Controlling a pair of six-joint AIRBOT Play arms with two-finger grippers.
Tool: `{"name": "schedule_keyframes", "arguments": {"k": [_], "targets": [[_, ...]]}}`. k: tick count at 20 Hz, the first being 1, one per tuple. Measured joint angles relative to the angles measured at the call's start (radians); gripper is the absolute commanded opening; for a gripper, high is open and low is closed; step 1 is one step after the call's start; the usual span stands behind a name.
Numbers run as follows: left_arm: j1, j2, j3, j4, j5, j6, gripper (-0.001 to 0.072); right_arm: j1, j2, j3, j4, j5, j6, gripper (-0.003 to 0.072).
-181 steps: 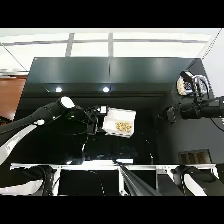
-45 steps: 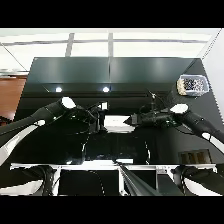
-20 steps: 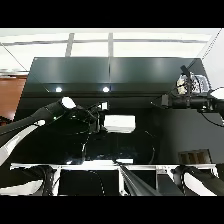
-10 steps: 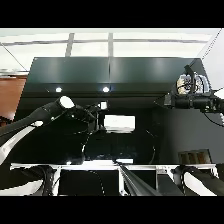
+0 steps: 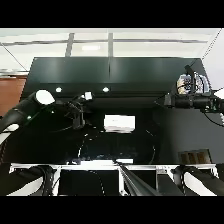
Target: Fold the box and place the chain.
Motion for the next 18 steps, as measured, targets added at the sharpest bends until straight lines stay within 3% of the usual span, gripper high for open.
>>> {"name": "schedule_keyframes", "arguments": {"k": [4,8,13,18], "targets": [[0.024,0.063,-0.005,-0.013,-0.023,-0.068,0.0697,0.0,0.0,0.0,0.0,-0.003,0.0,0.0018],[-0.045,0.051,-0.002,-0.088,0.055,-0.059,0.0695,-0.001,0.0,0.0,0.0,-0.014,0.0,0.0018],[-0.199,-0.084,0.092,-0.137,0.143,-0.016,0.0695,-0.001,0.0,0.0,0.0,-0.018,0.0,0.0018],[-0.306,-0.236,0.222,-0.155,0.169,0.029,0.0695,-0.001,0.0,0.0,-0.004,-0.019,0.0,0.0018]]}}
